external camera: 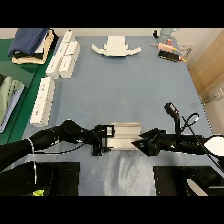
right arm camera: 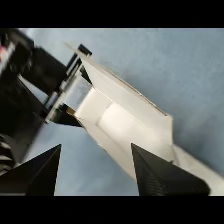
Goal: Fold the box.
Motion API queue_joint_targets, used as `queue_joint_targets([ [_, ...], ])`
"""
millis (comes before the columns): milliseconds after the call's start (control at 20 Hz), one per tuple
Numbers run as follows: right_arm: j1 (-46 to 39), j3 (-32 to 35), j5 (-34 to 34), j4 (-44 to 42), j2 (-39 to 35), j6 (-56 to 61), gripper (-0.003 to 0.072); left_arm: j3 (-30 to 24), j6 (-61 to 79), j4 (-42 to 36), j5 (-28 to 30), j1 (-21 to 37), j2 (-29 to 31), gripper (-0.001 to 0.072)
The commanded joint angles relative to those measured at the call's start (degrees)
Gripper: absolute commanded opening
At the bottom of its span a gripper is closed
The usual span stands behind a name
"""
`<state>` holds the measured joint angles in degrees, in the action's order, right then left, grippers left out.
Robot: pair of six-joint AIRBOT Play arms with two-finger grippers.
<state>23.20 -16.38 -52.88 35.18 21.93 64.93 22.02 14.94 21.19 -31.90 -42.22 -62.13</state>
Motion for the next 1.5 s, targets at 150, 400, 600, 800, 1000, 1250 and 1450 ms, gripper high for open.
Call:
queue_joint_targets([
  [150, 0.0, 0.0, 2.2, -8.3, -0.3, 14.9, 0.0711, 0.0, 0.0, 0.0, 0.0, 0.0, 0.0, 0.0409],
  [400, 0.0, 0.0, 2.3, -7.6, 2.3, 20.8, 0.0700, 0.0, 0.0, 0.0, 0.0, 0.0, 0.0, 0.0409],
  [600, 0.2, -0.1, 2.3, -15.3, 10.0, 15.1, 0.0218, 0.0, 0.0, 0.0, 0.0, 0.0, 0.0, 0.0409],
  [800, 1.1, -1.1, 6.9, -21.9, 17.6, 3.1, 0.0218, 0.0, 0.0, 0.0, 0.0, 0.0, 0.0, 0.0409],
  [1000, 1.1, -6.3, 12.0, -19.7, 27.1, -3.3, 0.0217, 0.0, 0.0, 0.0, 0.0, 0.0, 0.0, 0.0409],
  [1250, 1.2, -12.6, 12.1, -12.4, 38.9, -3.5, 0.0119, 0.0, 0.0, 0.0, 0.0, 0.0, 0.0, 0.0409],
  [1450, 1.6, -12.7, 11.1, -8.8, 43.4, -3.8, 0.0120, 0.0, 0.0, 0.0, 0.0, 0.0, 0.0, 0.0409],
])
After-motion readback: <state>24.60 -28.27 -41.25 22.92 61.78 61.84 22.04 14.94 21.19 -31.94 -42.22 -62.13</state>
